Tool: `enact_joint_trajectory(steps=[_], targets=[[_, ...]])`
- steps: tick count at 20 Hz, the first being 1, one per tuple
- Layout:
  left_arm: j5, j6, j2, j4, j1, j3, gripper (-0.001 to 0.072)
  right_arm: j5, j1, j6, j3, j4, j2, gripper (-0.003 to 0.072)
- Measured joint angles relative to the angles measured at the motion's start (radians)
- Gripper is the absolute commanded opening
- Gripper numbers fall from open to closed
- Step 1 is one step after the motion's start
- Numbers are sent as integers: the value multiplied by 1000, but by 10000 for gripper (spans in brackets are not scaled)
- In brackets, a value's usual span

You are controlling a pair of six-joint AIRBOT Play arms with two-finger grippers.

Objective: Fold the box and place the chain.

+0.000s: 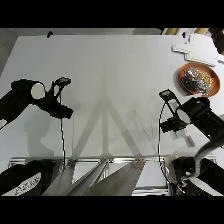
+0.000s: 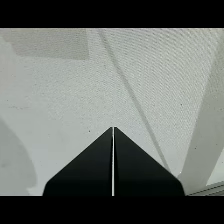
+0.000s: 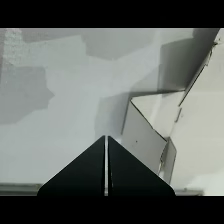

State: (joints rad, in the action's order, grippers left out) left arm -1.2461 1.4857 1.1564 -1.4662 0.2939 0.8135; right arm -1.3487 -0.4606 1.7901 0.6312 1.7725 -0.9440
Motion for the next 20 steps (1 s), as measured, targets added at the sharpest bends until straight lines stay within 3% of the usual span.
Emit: enact_joint_trajectory(steps=[9, 15, 17, 20], targets=[[0, 0, 0, 0, 0, 0, 8, 3, 0, 0, 0, 0, 0, 11], [0, 0, 0, 0, 0, 0, 8, 125, 22, 13, 28, 28, 0, 6], [0, 0, 0, 0, 0, 0, 8, 120, 107, -6, 76, 91, 0, 7], [0, 0, 0, 0, 0, 0, 8, 127, 361, -127, 143, 154, 0, 12]])
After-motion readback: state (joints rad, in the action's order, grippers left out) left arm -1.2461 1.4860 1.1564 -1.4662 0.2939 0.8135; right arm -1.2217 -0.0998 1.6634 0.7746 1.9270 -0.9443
